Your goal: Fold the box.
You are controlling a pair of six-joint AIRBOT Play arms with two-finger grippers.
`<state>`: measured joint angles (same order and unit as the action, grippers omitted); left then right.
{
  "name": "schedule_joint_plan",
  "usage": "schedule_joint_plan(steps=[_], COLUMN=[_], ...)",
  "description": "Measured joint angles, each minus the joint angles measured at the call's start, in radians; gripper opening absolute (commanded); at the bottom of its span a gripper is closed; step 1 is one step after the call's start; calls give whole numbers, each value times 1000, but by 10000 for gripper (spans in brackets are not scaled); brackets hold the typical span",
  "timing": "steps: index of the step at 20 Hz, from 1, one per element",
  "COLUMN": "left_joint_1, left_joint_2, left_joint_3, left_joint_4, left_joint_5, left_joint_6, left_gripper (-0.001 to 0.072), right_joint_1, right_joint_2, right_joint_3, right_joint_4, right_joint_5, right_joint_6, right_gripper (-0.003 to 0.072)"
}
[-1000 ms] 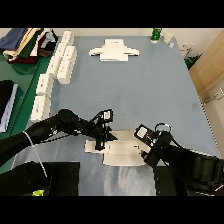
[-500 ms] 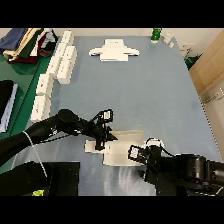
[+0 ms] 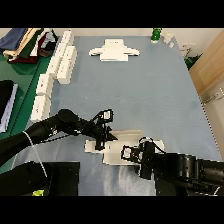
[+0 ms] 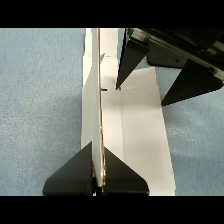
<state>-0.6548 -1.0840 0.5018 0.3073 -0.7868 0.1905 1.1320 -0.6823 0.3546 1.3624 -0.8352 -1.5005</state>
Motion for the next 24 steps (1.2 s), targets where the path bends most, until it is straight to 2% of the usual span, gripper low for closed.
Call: schedule_joint_plan(steps=[6,11,17,24], left_joint_1=[0,0,0,0], left_joint_2=[0,0,0,0], left_joint_3=[0,0,0,0], left_joint_4=[0,0,0,0], left_joint_5=[0,0,0,1], left_joint_6=[0,0,0,0], left_gripper=[15,14,14,14], right_joint_1=[0,0,0,-3], right_joint_2=[1,23,40,69], right_joint_3=[39,49,51,50], right_joint_4=[-83,-152,-200,-232], right_joint_5=[-37,-76,-111,-140], right_joint_6=[34,143,245,274], right_gripper=[719,719,719,719])
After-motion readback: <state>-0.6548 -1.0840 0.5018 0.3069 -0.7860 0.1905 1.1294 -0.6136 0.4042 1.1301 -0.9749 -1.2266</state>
